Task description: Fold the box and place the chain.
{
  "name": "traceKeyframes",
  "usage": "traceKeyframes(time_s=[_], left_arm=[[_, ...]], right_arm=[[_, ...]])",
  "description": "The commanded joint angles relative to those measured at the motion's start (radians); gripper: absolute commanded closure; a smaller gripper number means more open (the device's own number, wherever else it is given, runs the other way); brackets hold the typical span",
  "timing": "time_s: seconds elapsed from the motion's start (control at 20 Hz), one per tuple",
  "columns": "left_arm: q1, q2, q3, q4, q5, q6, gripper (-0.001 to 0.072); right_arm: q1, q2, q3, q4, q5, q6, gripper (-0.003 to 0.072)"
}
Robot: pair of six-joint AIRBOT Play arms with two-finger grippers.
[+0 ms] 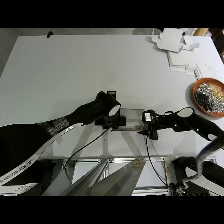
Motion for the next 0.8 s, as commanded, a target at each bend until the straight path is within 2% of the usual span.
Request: traceKeyframes(time_s=[0.0, 0.2, 0.25, 0.3, 0.35, 0.45, 0.5, 0.55, 0.65, 0.7, 0.75], left_arm=[[0.013, 0.022, 0.001, -0.005, 0.010, 0.009, 0.0480], [0.015, 0.021, 0.001, -0.027, 0.010, 0.079, 0.0487], [0.014, 0.020, 0.001, -0.027, 0.011, 0.079, 0.0523], [0.015, 0.020, 0.001, -0.027, 0.010, 0.079, 0.0628], [0.014, 0.020, 0.001, -0.027, 0.009, 0.077, 0.0702], [0.015, 0.021, 0.001, -0.028, 0.005, 0.074, 0.0705], [0.015, 0.023, 0.001, -0.031, -0.001, 0.074, 0.0690], [0.016, 0.028, 0.001, -0.031, -0.003, 0.075, 0.0634], [0.021, 0.049, 0.001, -0.031, -0.003, 0.075, 0.0388], [0.025, 0.064, 0.001, -0.029, -0.002, 0.081, 0.0332], [0.034, 0.085, 0.001, -0.030, -0.001, 0.119, 0.0332]], right_arm=[[0.000, 0.001, 0.001, 0.001, -0.001, 0.000, 0.0288], [0.000, 0.001, 0.001, 0.001, 0.000, 0.000, 0.0288], [0.000, 0.001, 0.001, 0.001, -0.001, 0.000, 0.0288], [0.000, 0.001, 0.001, 0.001, -0.001, 0.000, 0.0288], [0.000, 0.001, 0.001, 0.001, 0.000, 0.000, 0.0288], [0.000, 0.001, 0.001, 0.001, 0.000, 0.000, 0.0288], [0.000, 0.001, 0.001, 0.001, 0.000, 0.000, 0.0288], [0.000, 0.001, 0.001, 0.001, 0.000, 0.000, 0.0288], [0.000, 0.001, 0.001, 0.001, 0.000, 0.000, 0.0288], [0.000, 0.001, 0.001, 0.001, 0.000, 0.000, 0.0288], [0.000, 0.001, 0.001, 0.001, 0.000, 0.000, 0.0288]])
